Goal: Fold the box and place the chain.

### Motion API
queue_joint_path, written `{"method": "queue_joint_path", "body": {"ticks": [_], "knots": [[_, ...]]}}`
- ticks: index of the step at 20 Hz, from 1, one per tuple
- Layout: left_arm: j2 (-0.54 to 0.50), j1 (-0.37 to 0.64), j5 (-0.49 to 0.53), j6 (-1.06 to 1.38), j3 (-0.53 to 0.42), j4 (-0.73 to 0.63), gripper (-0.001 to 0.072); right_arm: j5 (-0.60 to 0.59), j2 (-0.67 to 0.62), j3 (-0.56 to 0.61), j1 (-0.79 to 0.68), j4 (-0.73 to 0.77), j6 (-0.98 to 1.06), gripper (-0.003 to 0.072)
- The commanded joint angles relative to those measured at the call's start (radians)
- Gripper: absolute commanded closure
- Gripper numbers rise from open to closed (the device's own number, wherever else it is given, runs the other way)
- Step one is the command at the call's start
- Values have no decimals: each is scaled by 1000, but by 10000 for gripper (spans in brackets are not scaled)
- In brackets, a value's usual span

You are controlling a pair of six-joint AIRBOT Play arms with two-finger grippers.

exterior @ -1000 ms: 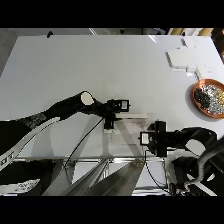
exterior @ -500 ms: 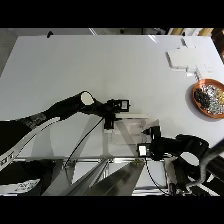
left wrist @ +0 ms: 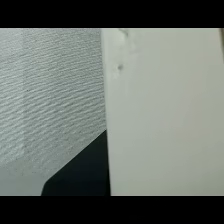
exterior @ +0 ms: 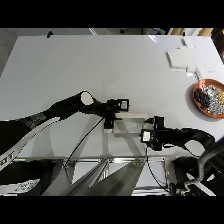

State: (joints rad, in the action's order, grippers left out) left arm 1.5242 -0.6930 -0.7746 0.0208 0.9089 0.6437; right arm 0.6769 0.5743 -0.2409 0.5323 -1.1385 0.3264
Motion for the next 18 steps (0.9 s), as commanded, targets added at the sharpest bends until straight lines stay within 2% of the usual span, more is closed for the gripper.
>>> {"method": "queue_joint_path", "body": {"ticks": [1,5,9,13,18], "knots": [[0,0,0,0,1,0,699,43,3,-25,-95,82,-103,1],[0,0,0,0,1,0,699,52,53,-53,-173,131,-121,1],[0,0,0,0,1,0,699,105,159,-63,-247,293,-314,1],[0,0,0,0,1,0,699,126,241,-83,-349,361,-456,1],[0,0,0,0,1,0,699,153,333,-84,-399,429,-596,1]]}}
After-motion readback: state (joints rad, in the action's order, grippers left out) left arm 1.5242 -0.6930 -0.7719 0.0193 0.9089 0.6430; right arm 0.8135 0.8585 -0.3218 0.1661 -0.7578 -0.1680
